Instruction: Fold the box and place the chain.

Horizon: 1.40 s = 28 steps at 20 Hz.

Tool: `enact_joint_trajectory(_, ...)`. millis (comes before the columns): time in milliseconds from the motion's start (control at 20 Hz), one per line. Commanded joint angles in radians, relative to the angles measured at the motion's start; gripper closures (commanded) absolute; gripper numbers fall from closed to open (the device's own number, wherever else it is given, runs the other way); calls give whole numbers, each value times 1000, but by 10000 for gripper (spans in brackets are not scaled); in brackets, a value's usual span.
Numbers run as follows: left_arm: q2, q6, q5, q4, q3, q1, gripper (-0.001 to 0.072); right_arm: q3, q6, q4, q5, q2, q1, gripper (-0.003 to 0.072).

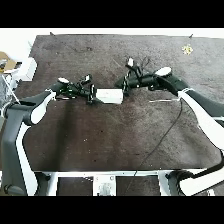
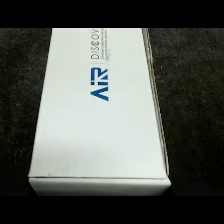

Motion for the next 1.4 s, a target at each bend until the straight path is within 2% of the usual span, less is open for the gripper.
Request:
enact_joint_trajectory(0,0,3,0,2,0,1,364,-24,52,68,-51,188,-8,682)
enact_joint_trajectory(100,0,3,0,2,0,1,364,-101,79,68,-154,337,-19,682)
enact_joint_trajectory(200,0,3,0,2,0,1,364,-240,112,68,-326,509,-41,682)
enact_joint_trajectory(450,0,3,0,2,0,1,364,-726,245,68,-770,985,-103,681)
enact_joint_trajectory(700,0,3,0,2,0,1,364,-1135,285,69,-1025,1368,-114,681)
enact_joint_trajectory(900,0,3,0,2,0,1,364,-1297,284,68,-1080,1539,-113,681)
enact_joint_trajectory(1350,0,3,-13,2,0,1,365,-1328,284,76,-1040,1552,-113,681)
